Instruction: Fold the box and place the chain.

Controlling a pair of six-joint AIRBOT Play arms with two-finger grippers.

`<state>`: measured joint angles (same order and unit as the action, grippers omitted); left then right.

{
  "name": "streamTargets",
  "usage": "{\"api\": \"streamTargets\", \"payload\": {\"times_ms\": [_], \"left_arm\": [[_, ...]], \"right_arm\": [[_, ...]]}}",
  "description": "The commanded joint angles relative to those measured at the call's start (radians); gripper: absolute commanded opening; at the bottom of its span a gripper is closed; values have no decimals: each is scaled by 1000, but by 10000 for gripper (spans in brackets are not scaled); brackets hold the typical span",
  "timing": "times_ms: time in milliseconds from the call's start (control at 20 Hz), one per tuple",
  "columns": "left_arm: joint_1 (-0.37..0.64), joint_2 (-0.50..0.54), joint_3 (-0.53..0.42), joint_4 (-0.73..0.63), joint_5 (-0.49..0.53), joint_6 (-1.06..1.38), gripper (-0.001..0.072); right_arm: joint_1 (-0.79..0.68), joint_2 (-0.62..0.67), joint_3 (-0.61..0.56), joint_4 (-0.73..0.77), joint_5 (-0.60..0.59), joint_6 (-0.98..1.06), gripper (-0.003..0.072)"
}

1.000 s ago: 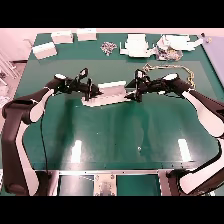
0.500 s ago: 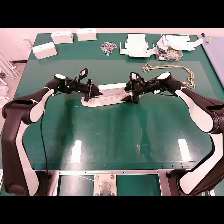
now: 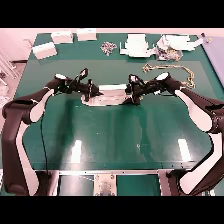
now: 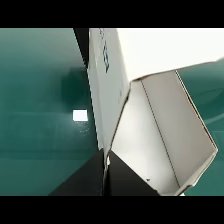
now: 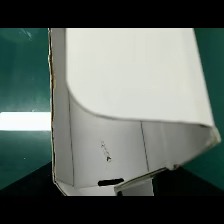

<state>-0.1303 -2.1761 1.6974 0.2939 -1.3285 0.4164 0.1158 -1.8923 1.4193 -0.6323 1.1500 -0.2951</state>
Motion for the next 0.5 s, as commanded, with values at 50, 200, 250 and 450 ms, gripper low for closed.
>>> {"api": "streamTargets", "payload": {"times_ms": [50,200,250,450], "left_arm": [[0,1,1,-1,2,0,19],[0,1,1,-1,2,0,19],[0,1,1,-1,2,0,19],[0,1,1,-1,2,0,19]], "right_arm": [[3,-2,5,-3,12,2,620],[15,-2,6,10,15,2,619],[21,-2,6,10,15,-2,620],[34,-2,7,-9,15,-2,620]]}}
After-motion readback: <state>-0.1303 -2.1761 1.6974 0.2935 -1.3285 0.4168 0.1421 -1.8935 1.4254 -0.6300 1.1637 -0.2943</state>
